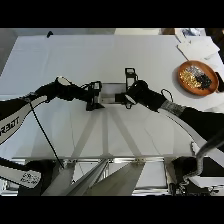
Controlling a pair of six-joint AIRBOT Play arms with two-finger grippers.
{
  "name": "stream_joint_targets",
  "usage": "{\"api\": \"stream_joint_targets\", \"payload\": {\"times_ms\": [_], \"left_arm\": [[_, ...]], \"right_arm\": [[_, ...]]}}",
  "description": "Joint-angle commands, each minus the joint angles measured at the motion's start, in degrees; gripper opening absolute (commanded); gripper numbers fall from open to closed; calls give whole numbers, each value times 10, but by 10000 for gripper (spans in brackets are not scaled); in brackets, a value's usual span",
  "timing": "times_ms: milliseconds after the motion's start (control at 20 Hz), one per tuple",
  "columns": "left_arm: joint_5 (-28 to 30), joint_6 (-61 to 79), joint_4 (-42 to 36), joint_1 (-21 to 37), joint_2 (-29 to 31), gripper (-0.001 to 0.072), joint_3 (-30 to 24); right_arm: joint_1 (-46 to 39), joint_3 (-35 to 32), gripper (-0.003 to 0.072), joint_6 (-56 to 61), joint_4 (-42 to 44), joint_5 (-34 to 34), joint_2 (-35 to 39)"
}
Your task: Fold the box and place the chain.
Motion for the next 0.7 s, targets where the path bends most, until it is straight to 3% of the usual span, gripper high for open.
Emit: {"api": "stream_joint_targets", "payload": {"times_ms": [0, 150, 450, 650], "left_arm": [[0, 0, 0, 0, 0, 256, 0], [0, 0, 0, 0, 0, 256, 0], [0, 0, 0, 0, 0, 256, 0], [0, 0, 0, 0, 0, 256, 0]], "right_arm": [[1, 3, 523, 15, 4, 0, 9], [-5, 3, 523, -4, 6, 12, 47], [-107, 3, 517, -88, -23, 134, 161], [-249, 3, 518, -158, -59, 101, 216]]}}
